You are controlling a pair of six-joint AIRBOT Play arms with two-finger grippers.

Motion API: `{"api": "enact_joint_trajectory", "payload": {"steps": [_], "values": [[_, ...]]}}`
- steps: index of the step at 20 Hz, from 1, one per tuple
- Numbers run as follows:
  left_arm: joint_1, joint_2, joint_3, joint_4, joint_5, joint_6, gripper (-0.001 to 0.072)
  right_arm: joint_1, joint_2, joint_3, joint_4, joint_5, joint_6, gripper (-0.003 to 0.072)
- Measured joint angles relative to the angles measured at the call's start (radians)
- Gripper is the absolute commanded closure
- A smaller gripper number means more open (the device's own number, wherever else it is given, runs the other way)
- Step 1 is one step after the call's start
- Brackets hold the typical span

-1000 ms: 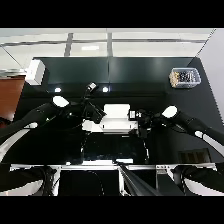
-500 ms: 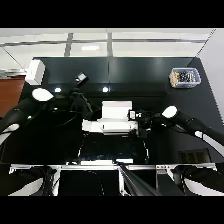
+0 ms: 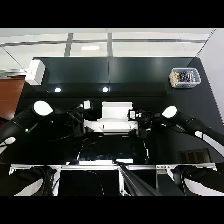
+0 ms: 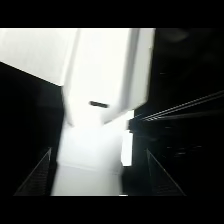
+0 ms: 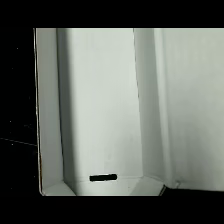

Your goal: Fold the box and place the chain.

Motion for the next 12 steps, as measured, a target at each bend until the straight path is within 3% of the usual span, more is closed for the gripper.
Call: {"api": "enact_joint_trajectory", "payload": {"steps": [4, 5, 6, 8, 10, 12], "values": [[-0.068, -0.045, 0.013, 0.054, 0.074, 0.082, 0.0024, 0.000, 0.000, 0.000, 0.000, 0.000, 0.000, 0.0390], [-0.076, -0.055, 0.017, 0.054, 0.077, 0.092, 0.0082, 0.000, 0.000, 0.000, 0.000, 0.000, 0.000, 0.0390], [-0.082, -0.064, 0.021, 0.049, 0.083, 0.100, 0.0192, 0.000, 0.000, 0.000, 0.000, 0.000, 0.000, 0.0390], [-0.089, -0.080, 0.029, 0.014, 0.084, 0.119, 0.0250, 0.000, 0.000, 0.000, 0.000, 0.000, 0.000, 0.0390], [-0.092, -0.093, 0.032, -0.018, 0.051, 0.146, 0.0430, 0.000, 0.000, 0.000, 0.000, 0.000, 0.000, 0.0390], [-0.095, -0.100, 0.035, -0.042, 0.031, 0.163, 0.0488, 0.000, 0.000, 0.000, 0.000, 0.000, 0.000, 0.0390]]}}
